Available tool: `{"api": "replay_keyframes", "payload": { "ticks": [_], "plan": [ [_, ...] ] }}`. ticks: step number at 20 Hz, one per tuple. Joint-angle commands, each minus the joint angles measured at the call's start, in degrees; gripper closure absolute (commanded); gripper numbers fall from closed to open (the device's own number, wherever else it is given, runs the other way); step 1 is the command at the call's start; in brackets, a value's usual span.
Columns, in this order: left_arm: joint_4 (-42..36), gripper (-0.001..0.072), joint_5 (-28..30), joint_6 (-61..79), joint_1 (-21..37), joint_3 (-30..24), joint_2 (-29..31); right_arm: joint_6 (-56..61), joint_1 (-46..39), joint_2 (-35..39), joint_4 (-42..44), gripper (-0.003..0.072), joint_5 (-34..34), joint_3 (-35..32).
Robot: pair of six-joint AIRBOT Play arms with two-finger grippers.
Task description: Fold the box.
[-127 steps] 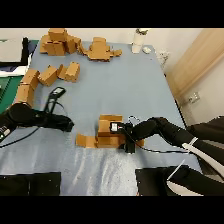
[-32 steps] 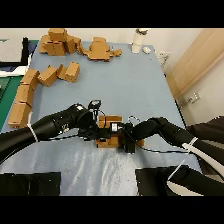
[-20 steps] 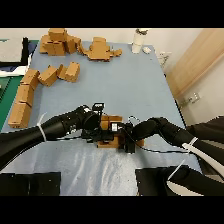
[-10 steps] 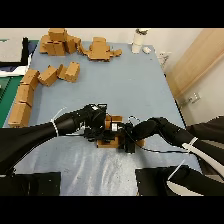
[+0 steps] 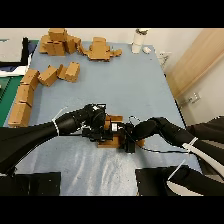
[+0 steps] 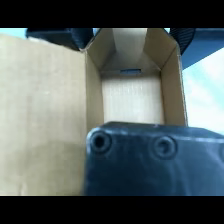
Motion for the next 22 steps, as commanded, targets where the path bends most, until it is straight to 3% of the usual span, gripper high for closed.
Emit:
{"api": "replay_keyframes", "payload": {
  "ticks": [1,3,4,5,6,11,17,22],
  "plan": [
    [-0.50,0.0695,0.66,-0.81,-0.02,0.07,-0.04,-0.02,0.04,-0.04,0.00,0.0150,0.09,-0.02],
    [-0.87,0.0693,0.55,-0.79,0.00,0.07,0.00,-0.02,0.04,-0.04,0.00,0.0150,0.09,-0.02],
    [-0.92,0.0604,0.35,-0.59,0.00,0.09,0.04,-0.02,0.04,-0.04,0.00,0.0150,0.09,-0.02],
    [-1.22,0.0268,-0.07,-0.70,0.00,0.09,0.13,-0.02,0.04,-0.04,0.00,0.0151,0.09,-0.02],
    [-1.66,0.0100,-0.66,-0.90,0.09,0.22,0.26,-0.02,0.04,-0.04,0.00,0.0151,0.09,-0.02],
    [-2.16,0.0104,-3.98,-0.83,0.92,2.16,0.76,-0.02,0.04,-0.04,0.00,0.0151,0.09,-0.02],
    [-11.85,0.0104,-9.92,2.03,6.21,2.19,0.76,-0.02,0.04,-0.04,0.00,0.0150,0.09,-0.02],
    [-15.21,0.0104,-10.08,2.67,9.03,2.19,0.76,-0.02,0.04,-0.04,0.00,0.0150,0.09,-0.02]
  ]
}}
